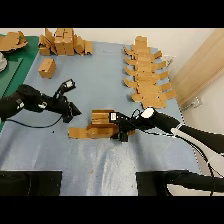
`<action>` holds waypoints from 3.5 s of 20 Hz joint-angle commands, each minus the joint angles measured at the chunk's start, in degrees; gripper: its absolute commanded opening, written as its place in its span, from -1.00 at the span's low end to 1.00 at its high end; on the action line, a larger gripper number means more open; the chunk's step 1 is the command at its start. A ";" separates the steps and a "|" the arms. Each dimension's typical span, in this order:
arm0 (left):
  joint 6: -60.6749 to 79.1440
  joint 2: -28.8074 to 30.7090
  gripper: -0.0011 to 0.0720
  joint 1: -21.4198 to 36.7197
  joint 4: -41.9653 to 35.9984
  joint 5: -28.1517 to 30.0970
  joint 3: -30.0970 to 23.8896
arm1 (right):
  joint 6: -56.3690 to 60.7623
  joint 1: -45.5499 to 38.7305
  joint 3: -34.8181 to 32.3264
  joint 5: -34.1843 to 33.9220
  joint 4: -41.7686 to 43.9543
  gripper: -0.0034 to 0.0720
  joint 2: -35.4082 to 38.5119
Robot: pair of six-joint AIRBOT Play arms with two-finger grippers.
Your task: Fold the box.
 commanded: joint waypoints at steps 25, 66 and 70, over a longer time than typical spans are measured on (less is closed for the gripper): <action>-6.12 5.25 0.24 -21.66 12.76 12.76 -7.34 | 0.00 0.02 0.02 0.04 0.02 0.63 -0.04; -6.60 5.09 -0.08 -28.37 14.64 19.37 -7.23 | 0.02 0.02 0.02 0.07 0.02 0.63 -0.04; -10.14 5.53 -0.08 -27.21 17.09 19.12 -7.23 | 0.00 0.04 0.02 0.07 0.02 0.63 -0.04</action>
